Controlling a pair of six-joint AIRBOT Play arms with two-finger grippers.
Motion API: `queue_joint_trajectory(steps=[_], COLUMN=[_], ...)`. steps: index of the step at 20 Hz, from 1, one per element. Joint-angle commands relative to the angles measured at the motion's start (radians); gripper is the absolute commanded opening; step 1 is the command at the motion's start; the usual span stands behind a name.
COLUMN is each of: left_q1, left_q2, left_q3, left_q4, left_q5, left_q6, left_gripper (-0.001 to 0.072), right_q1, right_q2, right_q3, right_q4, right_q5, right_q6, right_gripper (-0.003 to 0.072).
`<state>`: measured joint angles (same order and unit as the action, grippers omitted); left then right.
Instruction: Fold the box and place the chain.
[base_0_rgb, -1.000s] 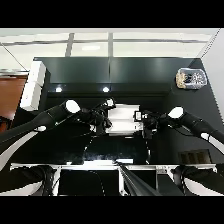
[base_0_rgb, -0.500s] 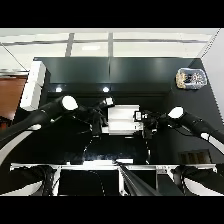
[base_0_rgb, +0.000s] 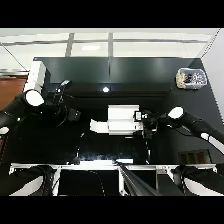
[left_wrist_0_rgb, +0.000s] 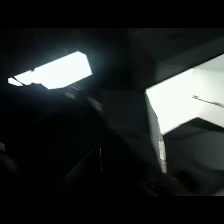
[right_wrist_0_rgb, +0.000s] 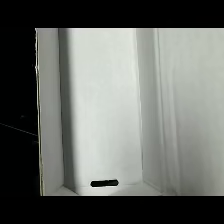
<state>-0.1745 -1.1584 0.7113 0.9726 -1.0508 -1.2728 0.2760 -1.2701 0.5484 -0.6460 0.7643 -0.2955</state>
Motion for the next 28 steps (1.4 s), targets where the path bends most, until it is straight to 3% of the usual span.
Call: queue_joint_trajectory(steps=[1, 5, 8, 13, 18, 19, 22, 23, 28], left_q1=[0.080, -0.047, -0.117, -0.121, -0.121, -0.120, -0.109, -0.108, -0.165], left_q2=[-0.103, -0.229, -0.255, -0.263, -0.262, -0.262, -0.262, -0.262, -0.262], left_q3=[-0.118, -0.101, -0.060, -0.038, 0.007, 0.025, 0.090, 0.108, 0.129], left_q4=[-0.381, -0.415, -0.405, -0.409, -0.481, -0.482, -0.471, -0.472, -0.455], left_q5=[-0.023, 0.098, 0.169, 0.153, 0.031, -0.002, -0.089, -0.093, -0.023], left_q6=[0.038, 0.046, 0.054, 0.101, 0.303, 0.300, 0.299, 0.296, 0.296], left_gripper=[0.0024, 0.0023, 0.0022, 0.0023, 0.0030, 0.0107, 0.0474, 0.0555, 0.0568], right_q1=[0.000, 0.000, 0.000, 0.000, 0.000, 0.000, 0.000, 0.000, 0.000], right_q2=[0.000, 0.000, 0.000, 0.000, 0.000, 0.000, 0.000, 0.000, 0.000], right_q3=[0.000, 0.000, 0.000, 0.000, 0.000, 0.000, 0.000, 0.000, 0.000], right_q4=[-0.001, -0.002, -0.002, -0.001, -0.002, -0.002, -0.002, -0.002, -0.002], right_q5=[-0.009, -0.010, -0.010, -0.010, -0.010, -0.009, -0.009, -0.010, -0.010], right_q6=[0.000, 0.000, 0.000, 0.000, 0.000, 0.000, 0.000, 0.000, 0.000], right_gripper=[0.0429, 0.0429, 0.0429, 0.0429, 0.0429, 0.0429, 0.0429, 0.0428, 0.0429])
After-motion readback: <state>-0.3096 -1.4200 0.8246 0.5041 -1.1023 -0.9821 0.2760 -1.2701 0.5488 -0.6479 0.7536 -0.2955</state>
